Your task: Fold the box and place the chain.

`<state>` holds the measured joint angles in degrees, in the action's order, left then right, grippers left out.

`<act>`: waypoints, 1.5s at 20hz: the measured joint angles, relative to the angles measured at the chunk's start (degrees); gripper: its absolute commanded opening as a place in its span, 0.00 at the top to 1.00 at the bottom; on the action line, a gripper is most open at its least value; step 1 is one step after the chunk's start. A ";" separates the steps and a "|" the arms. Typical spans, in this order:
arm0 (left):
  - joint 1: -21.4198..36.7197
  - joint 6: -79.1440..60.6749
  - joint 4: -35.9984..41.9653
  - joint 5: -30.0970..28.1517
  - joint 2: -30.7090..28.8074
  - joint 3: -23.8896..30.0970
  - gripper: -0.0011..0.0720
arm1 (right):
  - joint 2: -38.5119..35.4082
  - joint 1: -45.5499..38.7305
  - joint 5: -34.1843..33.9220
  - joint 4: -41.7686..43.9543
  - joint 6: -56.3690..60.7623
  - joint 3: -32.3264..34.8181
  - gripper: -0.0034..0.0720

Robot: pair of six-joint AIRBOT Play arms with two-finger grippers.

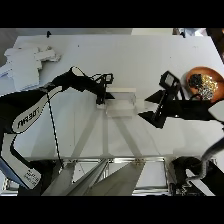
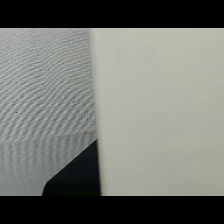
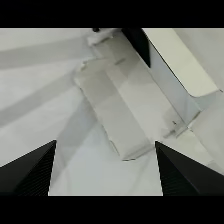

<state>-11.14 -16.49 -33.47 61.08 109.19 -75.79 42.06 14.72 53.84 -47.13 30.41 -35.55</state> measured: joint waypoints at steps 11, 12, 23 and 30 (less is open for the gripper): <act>0.00 0.02 0.02 0.02 0.00 -0.02 0.96 | 12.20 0.61 -16.61 3.82 -29.51 11.17 0.04; 0.00 0.02 0.00 0.02 0.00 0.00 0.96 | 14.05 0.61 -18.03 5.97 -32.15 11.30 0.04; 0.00 0.02 0.00 0.00 0.00 -0.02 0.96 | 24.92 0.61 -25.42 31.34 -56.41 11.54 0.04; 0.00 0.02 0.00 0.02 0.00 -0.02 0.96 | 26.03 0.61 -26.18 35.01 -60.28 9.38 0.04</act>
<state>-11.14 -16.47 -33.47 61.10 109.19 -75.81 68.10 15.33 27.66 -12.12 -29.87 -26.17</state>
